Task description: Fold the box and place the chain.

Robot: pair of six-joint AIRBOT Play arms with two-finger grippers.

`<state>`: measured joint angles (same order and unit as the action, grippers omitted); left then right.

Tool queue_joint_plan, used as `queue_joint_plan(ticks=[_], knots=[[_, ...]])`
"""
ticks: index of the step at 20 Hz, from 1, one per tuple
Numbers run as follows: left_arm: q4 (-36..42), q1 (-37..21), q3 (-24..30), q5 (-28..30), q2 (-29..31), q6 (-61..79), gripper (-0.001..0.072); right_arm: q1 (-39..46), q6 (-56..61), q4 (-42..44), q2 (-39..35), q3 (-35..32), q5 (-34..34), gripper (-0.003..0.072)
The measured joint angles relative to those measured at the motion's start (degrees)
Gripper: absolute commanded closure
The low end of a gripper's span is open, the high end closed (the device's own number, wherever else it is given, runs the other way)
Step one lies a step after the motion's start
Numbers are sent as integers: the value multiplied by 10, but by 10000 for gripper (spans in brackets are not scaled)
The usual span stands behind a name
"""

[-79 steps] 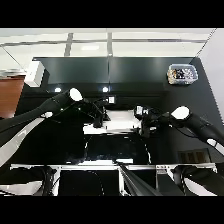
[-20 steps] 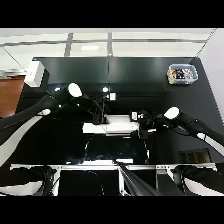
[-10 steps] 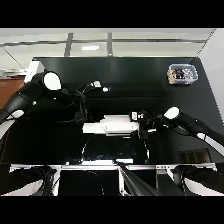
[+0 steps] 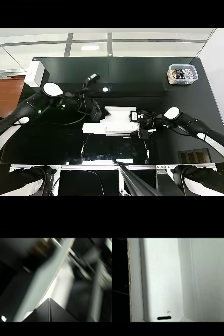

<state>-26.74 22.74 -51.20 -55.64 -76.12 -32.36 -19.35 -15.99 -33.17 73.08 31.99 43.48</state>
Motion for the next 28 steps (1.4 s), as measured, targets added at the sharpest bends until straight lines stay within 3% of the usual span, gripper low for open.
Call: queue_joint_plan(ticks=[4,17,20,23,26,27,28], knots=[[27,2,7,69,-41,14,685,0,0,0,0,0,0,496],[30,-4,4,5,-125,21,687,0,-1,-1,0,0,1,496],[7,-17,-12,-5,-104,22,687,0,-1,-1,0,0,0,496],[-52,-35,-19,-6,-41,9,686,0,-1,0,0,0,0,495],[-125,-53,13,-17,37,18,683,0,0,0,0,0,0,495],[-141,-56,31,-20,58,37,592,0,0,0,0,0,-1,495],[-153,-57,46,-25,72,63,257,0,0,0,0,0,-1,495]])
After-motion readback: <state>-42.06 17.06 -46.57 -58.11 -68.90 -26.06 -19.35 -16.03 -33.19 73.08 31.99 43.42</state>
